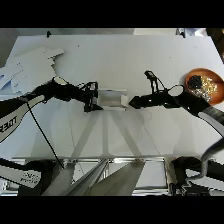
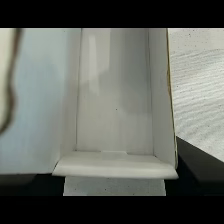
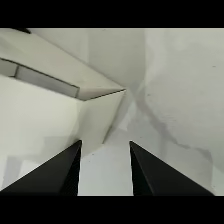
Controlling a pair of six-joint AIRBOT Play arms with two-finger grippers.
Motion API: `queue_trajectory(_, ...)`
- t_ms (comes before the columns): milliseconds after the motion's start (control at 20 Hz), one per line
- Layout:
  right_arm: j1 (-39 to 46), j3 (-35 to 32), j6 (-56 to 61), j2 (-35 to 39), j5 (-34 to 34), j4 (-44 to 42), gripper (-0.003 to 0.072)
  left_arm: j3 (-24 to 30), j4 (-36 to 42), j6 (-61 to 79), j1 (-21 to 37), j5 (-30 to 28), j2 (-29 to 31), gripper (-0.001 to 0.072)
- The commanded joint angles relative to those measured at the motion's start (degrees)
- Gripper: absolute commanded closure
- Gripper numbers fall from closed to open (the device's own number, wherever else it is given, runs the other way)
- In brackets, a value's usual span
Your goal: Fold the box and place the chain.
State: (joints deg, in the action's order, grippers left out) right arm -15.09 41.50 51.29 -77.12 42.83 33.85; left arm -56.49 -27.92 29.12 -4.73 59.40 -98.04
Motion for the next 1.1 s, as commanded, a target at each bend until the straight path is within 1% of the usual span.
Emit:
queue_trajectory(0, -0.07, 0.00, -0.90, 0.94, 1.55, -1.51, 0.0347, -0.02, 0.00, 0.00, 0.00, -0.02, -0.02, 0.0374)
queue_trajectory(200, -0.07, 0.00, -2.78, 1.33, 1.75, -2.97, 0.0342, -0.02, 0.00, -0.02, 0.00, -0.02, -0.02, 0.0374)
queue_trajectory(350, -0.09, 0.00, -6.16, 1.36, 1.92, -6.75, 0.0338, -0.02, 0.00, -0.02, 0.00, -0.02, -0.02, 0.0374)
queue_trajectory(400, -0.09, 0.00, -7.02, 1.36, 1.62, -7.50, 0.0298, -0.02, 0.00, -0.02, 0.00, -0.02, -0.02, 0.0374)
queue_trajectory(450, -0.37, 0.00, -7.02, 1.36, 0.48, -7.52, 0.0237, -0.02, 0.00, -0.02, 0.00, -0.02, -0.02, 0.0374)
queue_trajectory(650, -2.95, 0.00, -6.97, 1.27, -7.82, -6.71, 0.0184, -0.02, 0.00, 0.00, 0.00, -0.02, -0.02, 0.0374)
queue_trajectory(700, -3.74, 0.00, -6.97, 1.27, -9.29, -6.69, 0.0147, -0.02, 0.00, -0.02, 0.00, -0.02, -0.02, 0.0374)
queue_trajectory(750, -4.52, 0.00, -6.99, 1.27, -10.29, -6.67, 0.0145, -0.02, 0.00, 0.00, 0.00, -0.02, -0.02, 0.0374)
queue_trajectory(900, -6.58, 0.00, -6.29, 1.27, -11.74, -5.07, 0.0143, -0.02, 0.00, -0.02, 0.00, -0.02, -0.02, 0.0374)
queue_trajectory(1050, -8.39, 0.00, -2.23, 1.20, -13.09, 1.55, 0.0143, -0.02, 0.00, 0.00, 0.00, 0.00, -0.02, 0.0374)
